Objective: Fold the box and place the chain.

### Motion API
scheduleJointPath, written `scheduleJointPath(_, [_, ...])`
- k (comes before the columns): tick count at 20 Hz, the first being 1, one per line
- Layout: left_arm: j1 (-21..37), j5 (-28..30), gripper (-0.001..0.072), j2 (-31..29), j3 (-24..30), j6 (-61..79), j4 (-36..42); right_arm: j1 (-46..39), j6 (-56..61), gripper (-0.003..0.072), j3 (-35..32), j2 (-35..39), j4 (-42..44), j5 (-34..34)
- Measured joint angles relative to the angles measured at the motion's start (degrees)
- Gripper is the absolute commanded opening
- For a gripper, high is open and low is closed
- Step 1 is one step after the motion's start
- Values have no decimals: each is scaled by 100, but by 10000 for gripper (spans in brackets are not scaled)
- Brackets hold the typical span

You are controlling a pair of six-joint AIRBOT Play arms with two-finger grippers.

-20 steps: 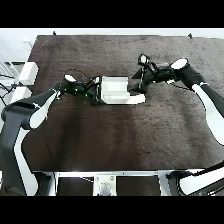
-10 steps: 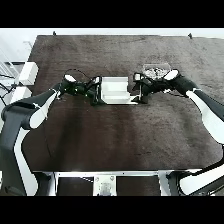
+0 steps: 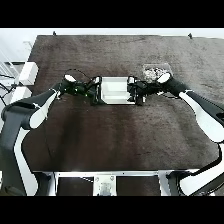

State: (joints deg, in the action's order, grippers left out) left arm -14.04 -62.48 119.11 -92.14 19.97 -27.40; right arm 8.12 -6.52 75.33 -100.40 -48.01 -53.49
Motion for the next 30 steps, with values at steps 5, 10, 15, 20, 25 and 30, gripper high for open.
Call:
scheduleJointPath(5, [7,-15,579,0,-2,2,-9,208,-4,185,-2,-13,136,52])
scheduleJointPath(10, [7,-13,579,0,-2,7,-9,313,-2,196,-2,-107,291,90])
scheduleJointPath(15, [7,-9,579,0,0,4,-4,328,0,506,-2,-162,485,162])
scheduleJointPath(20, [4,-4,579,0,0,2,-2,328,-2,470,-2,-170,540,184])
scheduleJointPath(25, [4,2,579,0,0,-7,4,297,149,15,-2,-146,448,153])
scheduleJointPath(30, [2,13,579,0,0,-15,4,109,1167,15,-2,195,-138,-90])
